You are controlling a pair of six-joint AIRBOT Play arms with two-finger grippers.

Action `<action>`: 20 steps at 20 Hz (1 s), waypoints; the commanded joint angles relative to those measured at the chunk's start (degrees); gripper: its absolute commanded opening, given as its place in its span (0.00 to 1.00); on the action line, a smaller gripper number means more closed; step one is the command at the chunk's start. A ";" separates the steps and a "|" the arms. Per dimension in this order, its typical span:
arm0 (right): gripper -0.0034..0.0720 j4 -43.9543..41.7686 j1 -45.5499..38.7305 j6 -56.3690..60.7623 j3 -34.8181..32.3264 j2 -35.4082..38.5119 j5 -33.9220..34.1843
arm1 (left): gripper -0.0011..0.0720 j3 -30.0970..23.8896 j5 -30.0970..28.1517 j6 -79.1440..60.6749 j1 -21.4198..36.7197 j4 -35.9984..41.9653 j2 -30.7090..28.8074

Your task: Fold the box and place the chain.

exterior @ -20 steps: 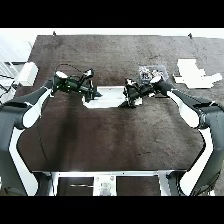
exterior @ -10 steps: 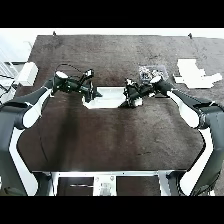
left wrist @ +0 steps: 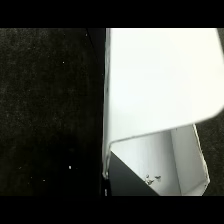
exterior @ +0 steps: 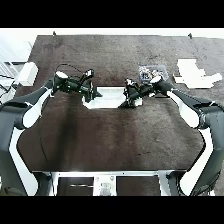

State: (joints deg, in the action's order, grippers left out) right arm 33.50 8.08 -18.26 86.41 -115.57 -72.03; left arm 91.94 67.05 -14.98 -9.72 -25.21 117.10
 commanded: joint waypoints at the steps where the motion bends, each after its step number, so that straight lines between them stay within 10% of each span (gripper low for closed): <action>1: 0.72 0.00 0.04 0.00 0.00 0.00 -0.02 | 0.04 0.02 -0.04 -0.04 0.07 0.00 -0.02; 17: 0.72 0.00 0.04 0.00 0.00 0.00 -0.02 | 0.04 0.02 0.13 -0.04 0.07 0.24 -0.11; 19: 0.72 0.00 0.04 0.00 0.00 0.00 -0.02 | 0.75 0.33 2.01 -0.22 0.22 0.22 -0.39; 20: 0.72 0.00 0.04 -0.02 0.00 0.00 -0.02 | 0.74 0.72 4.02 -0.33 0.42 0.20 -0.39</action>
